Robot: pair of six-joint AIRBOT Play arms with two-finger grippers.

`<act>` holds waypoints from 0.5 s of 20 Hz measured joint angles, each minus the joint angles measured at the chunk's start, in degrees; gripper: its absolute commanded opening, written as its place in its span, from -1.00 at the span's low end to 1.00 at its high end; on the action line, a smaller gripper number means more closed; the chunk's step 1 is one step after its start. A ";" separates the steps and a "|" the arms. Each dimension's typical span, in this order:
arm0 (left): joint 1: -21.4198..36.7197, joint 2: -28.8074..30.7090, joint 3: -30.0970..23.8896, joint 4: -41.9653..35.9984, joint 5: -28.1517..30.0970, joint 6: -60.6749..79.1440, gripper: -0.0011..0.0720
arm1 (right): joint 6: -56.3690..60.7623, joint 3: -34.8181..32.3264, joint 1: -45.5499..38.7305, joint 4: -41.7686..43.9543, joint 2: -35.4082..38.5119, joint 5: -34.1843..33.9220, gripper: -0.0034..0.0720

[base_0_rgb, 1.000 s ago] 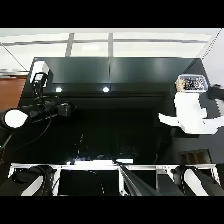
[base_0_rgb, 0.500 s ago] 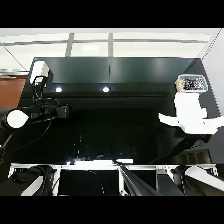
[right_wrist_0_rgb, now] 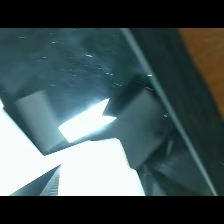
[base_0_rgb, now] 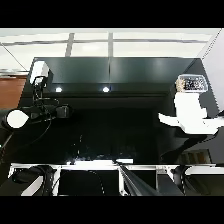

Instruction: Fold the box and place the chain.

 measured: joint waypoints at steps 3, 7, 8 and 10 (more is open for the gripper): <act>0.00 0.00 0.00 -0.02 0.26 -0.02 0.98 | -3.30 0.63 0.63 1.42 -1.20 2.47 -0.87; 0.00 -0.11 0.00 0.07 0.52 -0.02 0.98 | -6.71 -0.79 2.05 6.10 -0.26 7.45 -0.87; 0.00 -0.11 0.00 0.07 0.74 -0.02 0.98 | -7.23 -2.23 2.78 8.00 0.83 7.96 -0.87; 0.00 -0.13 0.00 0.02 0.90 -0.02 0.98 | -8.22 -6.36 4.90 12.02 4.35 7.74 -0.87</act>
